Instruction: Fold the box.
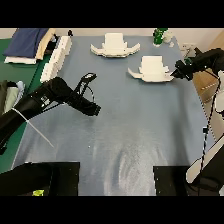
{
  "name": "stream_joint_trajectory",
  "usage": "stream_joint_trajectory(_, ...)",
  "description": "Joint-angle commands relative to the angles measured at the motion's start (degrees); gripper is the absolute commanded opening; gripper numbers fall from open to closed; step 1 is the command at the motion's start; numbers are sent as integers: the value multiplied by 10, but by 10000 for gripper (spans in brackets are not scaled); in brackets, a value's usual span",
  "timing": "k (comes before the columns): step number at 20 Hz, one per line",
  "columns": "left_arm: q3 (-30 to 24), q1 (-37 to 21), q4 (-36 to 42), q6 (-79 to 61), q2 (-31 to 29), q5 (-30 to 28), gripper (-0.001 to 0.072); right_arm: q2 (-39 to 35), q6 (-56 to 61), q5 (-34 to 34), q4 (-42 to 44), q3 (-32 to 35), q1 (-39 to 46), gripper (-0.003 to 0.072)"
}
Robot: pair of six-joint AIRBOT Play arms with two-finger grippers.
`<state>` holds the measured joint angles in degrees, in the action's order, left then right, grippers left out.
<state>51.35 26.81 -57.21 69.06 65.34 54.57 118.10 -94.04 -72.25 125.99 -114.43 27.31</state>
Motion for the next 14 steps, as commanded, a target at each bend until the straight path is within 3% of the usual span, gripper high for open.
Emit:
stream_joint_trajectory(1,0,0,0,0,0,0,12,-49,-16,-35,-4,46,-36,-1)
stream_joint_trajectory(4,0,0,0,0,0,0,11,-128,-16,-28,-38,171,-83,-1)
stream_joint_trajectory(6,0,0,0,0,0,0,11,-201,-16,17,-45,287,-110,-1)
stream_joint_trajectory(9,0,0,0,0,0,0,11,-347,0,93,-39,497,-147,-1)
stream_joint_trajectory(14,0,0,0,0,0,0,11,-600,56,121,-30,784,-216,-1)
